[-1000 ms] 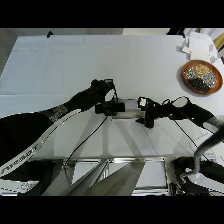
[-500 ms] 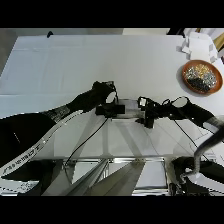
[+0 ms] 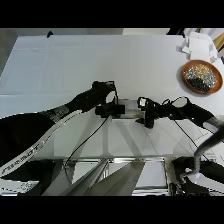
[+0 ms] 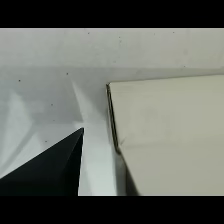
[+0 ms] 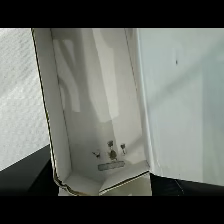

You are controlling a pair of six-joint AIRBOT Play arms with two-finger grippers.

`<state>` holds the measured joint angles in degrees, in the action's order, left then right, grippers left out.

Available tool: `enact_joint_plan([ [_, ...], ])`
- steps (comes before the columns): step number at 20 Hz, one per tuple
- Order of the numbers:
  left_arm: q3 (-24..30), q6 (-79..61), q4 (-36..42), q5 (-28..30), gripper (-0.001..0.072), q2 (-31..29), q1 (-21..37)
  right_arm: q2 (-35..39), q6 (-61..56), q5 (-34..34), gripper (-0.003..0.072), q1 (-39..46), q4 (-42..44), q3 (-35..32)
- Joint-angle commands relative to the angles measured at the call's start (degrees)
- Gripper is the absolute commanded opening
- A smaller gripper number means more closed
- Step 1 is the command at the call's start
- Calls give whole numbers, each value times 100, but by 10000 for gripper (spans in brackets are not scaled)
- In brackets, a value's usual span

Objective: Fold the box and place the chain.

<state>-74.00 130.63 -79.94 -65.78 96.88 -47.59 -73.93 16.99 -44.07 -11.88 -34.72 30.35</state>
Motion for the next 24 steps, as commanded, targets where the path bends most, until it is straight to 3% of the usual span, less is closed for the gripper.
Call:
enact_joint_plan([
  [1,-7,-466,17,-76,423,-146,92,2,0,-4,357,-2,2,0],
  [7,-7,-3305,-122,-323,424,-852,328,2,0,-4,357,-2,2,0],
  [8,-7,-3980,-140,-501,476,-992,365,2,0,-4,357,-2,2,0],
  [10,-4,-5641,-131,-772,679,-1340,442,0,0,-4,357,-2,2,0],
  [13,0,-7794,-37,-835,695,-1967,632,2,0,-4,357,-2,2,0],
  [16,175,-8988,439,-640,695,-2481,763,2,0,-2,356,-2,2,0],
  [20,1508,-10896,1919,291,696,-2973,1204,2,0,-4,357,-2,2,0],
  [24,3099,-13916,4019,1237,697,-2785,1864,2,0,-7,356,-2,2,0],
])
